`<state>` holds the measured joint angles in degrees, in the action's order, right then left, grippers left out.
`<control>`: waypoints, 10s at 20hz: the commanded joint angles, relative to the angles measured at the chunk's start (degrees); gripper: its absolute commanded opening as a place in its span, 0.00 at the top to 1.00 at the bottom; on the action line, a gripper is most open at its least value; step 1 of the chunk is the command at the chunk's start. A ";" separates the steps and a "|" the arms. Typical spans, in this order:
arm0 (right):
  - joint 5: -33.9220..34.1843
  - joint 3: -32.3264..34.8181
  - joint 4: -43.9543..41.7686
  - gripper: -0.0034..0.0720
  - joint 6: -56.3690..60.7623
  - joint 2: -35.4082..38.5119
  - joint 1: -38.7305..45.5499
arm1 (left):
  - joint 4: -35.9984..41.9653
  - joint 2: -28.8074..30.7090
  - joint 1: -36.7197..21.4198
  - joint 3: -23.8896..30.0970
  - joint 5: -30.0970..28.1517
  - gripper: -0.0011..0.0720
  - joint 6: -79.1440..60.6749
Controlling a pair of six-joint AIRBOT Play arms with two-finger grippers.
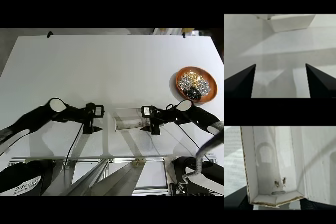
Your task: Fold the box and place the chain.
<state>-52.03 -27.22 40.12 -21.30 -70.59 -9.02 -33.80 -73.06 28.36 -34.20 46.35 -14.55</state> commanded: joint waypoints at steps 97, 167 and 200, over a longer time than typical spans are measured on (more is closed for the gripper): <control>5.29 -3.10 6.05 0.94 37.64 22.05 -5.14 | 27.41 -10.29 11.74 -0.52 -11.78 0.48 -10.99; -0.07 1.18 12.94 0.94 80.76 5.84 15.82 | 27.43 -10.29 11.74 -0.52 -11.78 0.48 -10.97; 1.42 -1.44 16.44 0.50 93.50 14.60 -3.54 | 27.41 -10.29 11.74 -0.52 -11.78 0.48 -10.99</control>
<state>-52.95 -27.31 50.48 65.43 -55.99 -9.72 -6.37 -83.35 40.10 -34.70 34.57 -25.52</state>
